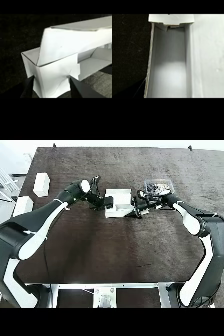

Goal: Fold the box and place the chain.

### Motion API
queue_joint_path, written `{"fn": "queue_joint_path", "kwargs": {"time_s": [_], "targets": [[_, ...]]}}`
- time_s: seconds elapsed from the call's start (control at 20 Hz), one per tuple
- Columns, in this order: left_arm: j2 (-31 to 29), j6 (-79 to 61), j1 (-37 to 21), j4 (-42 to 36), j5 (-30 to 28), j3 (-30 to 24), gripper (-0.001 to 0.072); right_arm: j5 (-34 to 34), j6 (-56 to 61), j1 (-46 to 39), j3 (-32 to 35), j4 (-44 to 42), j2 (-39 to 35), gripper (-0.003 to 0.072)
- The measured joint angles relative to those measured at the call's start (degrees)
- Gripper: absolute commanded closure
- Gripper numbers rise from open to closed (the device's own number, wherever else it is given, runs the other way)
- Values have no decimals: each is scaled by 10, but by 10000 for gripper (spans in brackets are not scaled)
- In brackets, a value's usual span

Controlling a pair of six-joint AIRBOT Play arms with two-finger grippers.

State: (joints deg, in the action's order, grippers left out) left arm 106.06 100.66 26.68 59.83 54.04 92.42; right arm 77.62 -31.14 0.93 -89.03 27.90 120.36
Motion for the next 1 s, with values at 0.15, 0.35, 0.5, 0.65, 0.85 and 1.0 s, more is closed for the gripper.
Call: {"fn": "queue_joint_path", "kwargs": {"time_s": [0.15,0.35,0.5,0.65,0.85,1.0], "targets": [[0,14,0,13,1,0,243,0,0,0,0,0,0,208],[12,24,0,25,14,13,243,0,1,0,0,0,0,208],[22,31,0,40,31,29,243,0,1,0,0,0,0,208],[26,38,1,57,41,37,244,0,1,0,0,0,0,208],[26,42,0,76,49,42,244,2,-1,1,0,0,0,208],[29,43,0,82,55,42,244,2,-1,1,0,0,0,208]]}}
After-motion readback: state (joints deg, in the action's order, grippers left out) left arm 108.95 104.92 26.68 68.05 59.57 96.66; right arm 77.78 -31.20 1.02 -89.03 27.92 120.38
